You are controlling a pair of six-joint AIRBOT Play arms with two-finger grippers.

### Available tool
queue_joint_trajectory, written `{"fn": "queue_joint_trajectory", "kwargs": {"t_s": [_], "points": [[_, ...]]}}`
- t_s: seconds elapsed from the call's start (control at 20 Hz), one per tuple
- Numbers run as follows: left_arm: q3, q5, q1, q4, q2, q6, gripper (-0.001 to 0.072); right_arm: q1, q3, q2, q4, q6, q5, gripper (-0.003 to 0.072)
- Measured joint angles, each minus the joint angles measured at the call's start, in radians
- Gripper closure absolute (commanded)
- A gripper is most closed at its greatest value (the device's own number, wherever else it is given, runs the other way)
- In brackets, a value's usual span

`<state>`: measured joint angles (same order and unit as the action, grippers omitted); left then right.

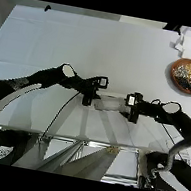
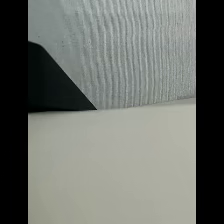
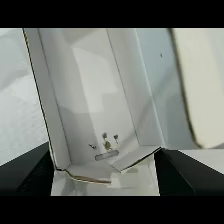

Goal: Fold the box and place the chain.

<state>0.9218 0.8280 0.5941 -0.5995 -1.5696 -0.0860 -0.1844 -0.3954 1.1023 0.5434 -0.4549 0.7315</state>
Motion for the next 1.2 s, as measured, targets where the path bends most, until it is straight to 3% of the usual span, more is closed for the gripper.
{"fn": "queue_joint_trajectory", "kwargs": {"t_s": [0.3,0.45,0.85,0.95,1.2], "points": [[0.000,0.000,0.000,0.000,0.000,0.000,0.0699,-0.003,-0.003,0.037,-0.002,-0.040,0.030,0.0113],[0.000,0.001,0.000,0.000,0.000,0.000,0.0699,-0.005,-0.004,0.060,-0.005,-0.048,0.035,0.0226],[0.000,0.001,0.000,0.000,0.000,0.000,0.0699,-0.006,-0.003,0.091,-0.056,-0.119,0.030,0.0231],[0.000,0.001,0.000,0.000,0.000,0.000,0.0699,-0.006,-0.003,0.093,-0.062,-0.125,0.024,0.0279],[0.000,0.000,0.000,0.000,0.000,0.001,0.0699,-0.007,-0.003,0.094,-0.070,-0.131,0.011,0.0298]]}}
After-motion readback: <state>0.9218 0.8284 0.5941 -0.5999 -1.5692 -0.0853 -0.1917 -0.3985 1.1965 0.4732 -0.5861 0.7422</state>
